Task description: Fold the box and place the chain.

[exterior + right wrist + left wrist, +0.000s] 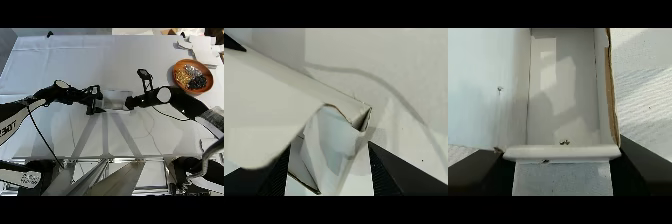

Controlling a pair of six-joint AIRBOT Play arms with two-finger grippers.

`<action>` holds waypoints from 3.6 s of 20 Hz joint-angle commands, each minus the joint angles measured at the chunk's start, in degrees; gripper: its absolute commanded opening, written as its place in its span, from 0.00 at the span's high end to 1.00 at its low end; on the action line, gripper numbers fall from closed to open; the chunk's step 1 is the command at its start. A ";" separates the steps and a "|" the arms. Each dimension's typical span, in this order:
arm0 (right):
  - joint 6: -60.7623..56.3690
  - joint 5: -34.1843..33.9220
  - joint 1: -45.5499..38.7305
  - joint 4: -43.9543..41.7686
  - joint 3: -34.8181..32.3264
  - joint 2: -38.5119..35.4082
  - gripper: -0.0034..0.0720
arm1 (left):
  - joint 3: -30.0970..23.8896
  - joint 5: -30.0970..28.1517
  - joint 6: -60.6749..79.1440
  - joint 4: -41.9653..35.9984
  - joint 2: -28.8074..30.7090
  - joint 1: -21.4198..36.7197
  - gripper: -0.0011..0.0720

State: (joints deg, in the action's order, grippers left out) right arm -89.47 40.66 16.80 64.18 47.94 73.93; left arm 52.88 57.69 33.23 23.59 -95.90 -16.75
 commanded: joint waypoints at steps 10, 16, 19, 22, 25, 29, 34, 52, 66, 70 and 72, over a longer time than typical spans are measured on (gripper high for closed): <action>-7.32 2.49 0.98 1.25 1.75 1.14 0.29 | 0.00 -0.02 0.00 0.00 0.02 0.04 0.55; -10.62 2.67 1.05 1.33 1.75 1.75 0.29 | 0.00 -0.02 0.00 0.00 0.02 0.04 0.55; -10.62 1.38 2.91 1.53 1.77 1.75 0.29 | 0.00 -0.04 0.00 0.00 0.02 0.04 0.55; -10.62 0.04 4.81 2.84 1.86 2.38 0.30 | 0.00 -0.04 0.00 -0.02 0.02 0.04 0.55; -13.33 0.22 6.21 11.80 1.86 3.30 0.30 | 0.00 -0.04 0.00 0.00 0.02 0.04 0.55; -22.60 -1.49 6.58 19.98 1.86 3.76 0.30 | 0.00 -0.02 0.00 0.00 0.02 0.04 0.55; -23.28 -1.66 6.58 23.30 1.86 4.66 0.33 | 0.00 -0.02 0.00 0.00 0.02 0.04 0.55; -35.58 6.67 10.40 30.60 6.93 6.12 0.43 | 0.00 -0.04 0.00 0.00 0.02 0.04 0.55; -45.70 16.98 14.36 35.67 19.37 18.99 0.60 | 0.00 -0.02 0.00 0.00 0.02 0.04 0.55; -48.81 17.05 15.04 37.94 19.50 19.96 0.67 | 0.00 -0.02 0.00 0.00 0.02 0.04 0.55; -50.31 17.05 15.04 37.94 19.50 20.26 0.79 | 0.00 -0.04 0.00 0.00 0.02 0.04 0.55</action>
State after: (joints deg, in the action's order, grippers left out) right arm -137.01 57.87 31.53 101.21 67.26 93.49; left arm 52.88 57.60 33.17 23.57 -95.90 -16.73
